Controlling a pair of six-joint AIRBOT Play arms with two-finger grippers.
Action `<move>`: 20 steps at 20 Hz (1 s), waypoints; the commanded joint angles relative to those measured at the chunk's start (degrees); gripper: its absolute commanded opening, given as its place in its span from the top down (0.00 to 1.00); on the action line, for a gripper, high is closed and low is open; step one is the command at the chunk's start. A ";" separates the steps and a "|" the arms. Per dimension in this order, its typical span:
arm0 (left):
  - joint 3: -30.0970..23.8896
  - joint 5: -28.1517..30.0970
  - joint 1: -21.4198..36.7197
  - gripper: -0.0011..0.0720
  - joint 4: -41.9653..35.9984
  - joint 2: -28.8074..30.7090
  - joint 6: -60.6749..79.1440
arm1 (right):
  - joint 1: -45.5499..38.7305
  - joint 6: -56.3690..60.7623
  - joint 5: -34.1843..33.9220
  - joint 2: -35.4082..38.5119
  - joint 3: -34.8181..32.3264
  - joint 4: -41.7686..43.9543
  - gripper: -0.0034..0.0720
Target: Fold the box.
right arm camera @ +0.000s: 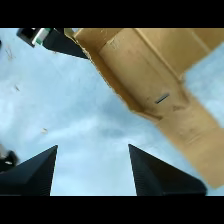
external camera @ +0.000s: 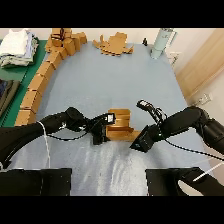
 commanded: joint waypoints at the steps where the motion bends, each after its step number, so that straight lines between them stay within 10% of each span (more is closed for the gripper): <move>1: 0.04 0.04 0.04 0.38 0.02 -0.02 0.02 | 0.00 16.68 -1.31 0.22 0.04 2.51 0.02; 11: 0.59 2.03 0.13 0.38 0.24 0.37 0.22 | 9.16 20.39 15.56 0.22 0.04 3.50 0.02; 20: 0.57 5.09 0.13 0.38 0.28 0.33 0.22 | 10.12 20.37 17.07 0.22 0.04 3.34 0.02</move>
